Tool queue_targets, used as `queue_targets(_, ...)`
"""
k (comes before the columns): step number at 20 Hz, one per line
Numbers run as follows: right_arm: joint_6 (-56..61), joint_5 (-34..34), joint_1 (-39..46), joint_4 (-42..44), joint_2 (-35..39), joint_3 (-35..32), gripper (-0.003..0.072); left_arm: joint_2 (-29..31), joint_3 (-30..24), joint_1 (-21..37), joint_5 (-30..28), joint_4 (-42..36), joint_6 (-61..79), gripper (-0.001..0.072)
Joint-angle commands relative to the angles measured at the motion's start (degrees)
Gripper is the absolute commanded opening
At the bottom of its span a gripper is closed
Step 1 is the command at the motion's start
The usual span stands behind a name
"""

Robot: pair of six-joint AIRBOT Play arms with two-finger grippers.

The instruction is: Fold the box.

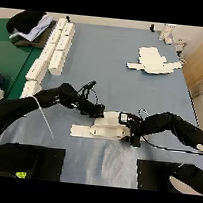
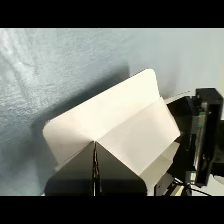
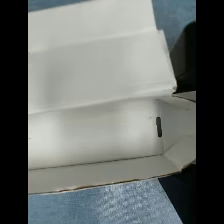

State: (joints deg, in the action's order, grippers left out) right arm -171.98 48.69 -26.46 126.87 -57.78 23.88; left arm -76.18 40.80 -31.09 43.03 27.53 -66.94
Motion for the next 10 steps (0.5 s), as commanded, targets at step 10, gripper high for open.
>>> queue_targets(10,-0.07,-0.02,-0.07,-0.02,-0.02,-0.02,0.0523,18.99,3.13,-0.50,8.33,12.52,4.81,0.0013)
